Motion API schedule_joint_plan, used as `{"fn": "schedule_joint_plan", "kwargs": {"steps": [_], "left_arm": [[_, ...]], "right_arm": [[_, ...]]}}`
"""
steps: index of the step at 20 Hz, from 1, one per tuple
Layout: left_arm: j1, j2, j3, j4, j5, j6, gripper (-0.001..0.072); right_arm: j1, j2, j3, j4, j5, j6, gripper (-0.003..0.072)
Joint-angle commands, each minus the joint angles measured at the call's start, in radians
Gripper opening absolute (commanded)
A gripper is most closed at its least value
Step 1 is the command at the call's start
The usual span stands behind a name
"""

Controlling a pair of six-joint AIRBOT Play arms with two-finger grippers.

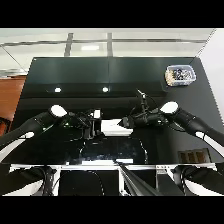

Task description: Fold the box and place the chain.

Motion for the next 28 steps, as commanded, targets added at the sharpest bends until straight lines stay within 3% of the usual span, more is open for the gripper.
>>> {"fn": "schedule_joint_plan", "kwargs": {"steps": [1,13,17,21,22,23,24,28], "left_arm": [[-0.001,0.0,0.001,0.0,0.0,0.0,0.0331],[-0.001,0.0,0.001,0.0,0.0,0.0,0.0332],[-0.001,0.0,0.001,-0.003,0.001,0.0,0.0332],[0.0,0.002,0.016,-0.002,-0.031,0.0,0.0335],[0.0,0.008,0.027,-0.001,-0.052,-0.008,0.0399],[-0.001,0.021,0.038,0.001,-0.063,-0.031,0.0655],[-0.001,0.036,0.046,0.01,-0.063,-0.059,0.0718],[-0.001,0.126,0.089,0.124,-0.105,-0.152,0.0717]], "right_arm": [[0.002,-0.022,-0.002,-0.067,-0.014,0.06,0.0012],[0.001,-0.024,-0.001,-0.077,-0.015,0.051,0.0012],[-0.063,0.051,0.034,-0.082,0.172,-0.043,0.0012],[-0.253,0.225,0.045,-0.227,0.379,-0.025,0.0011],[-0.297,0.266,0.045,-0.279,0.422,0.002,0.0011],[-0.337,0.305,0.044,-0.333,0.459,0.029,0.0012],[-0.37,0.344,0.044,-0.386,0.49,0.055,0.0012],[-0.442,0.442,0.042,-0.462,0.529,0.083,0.0011]]}}
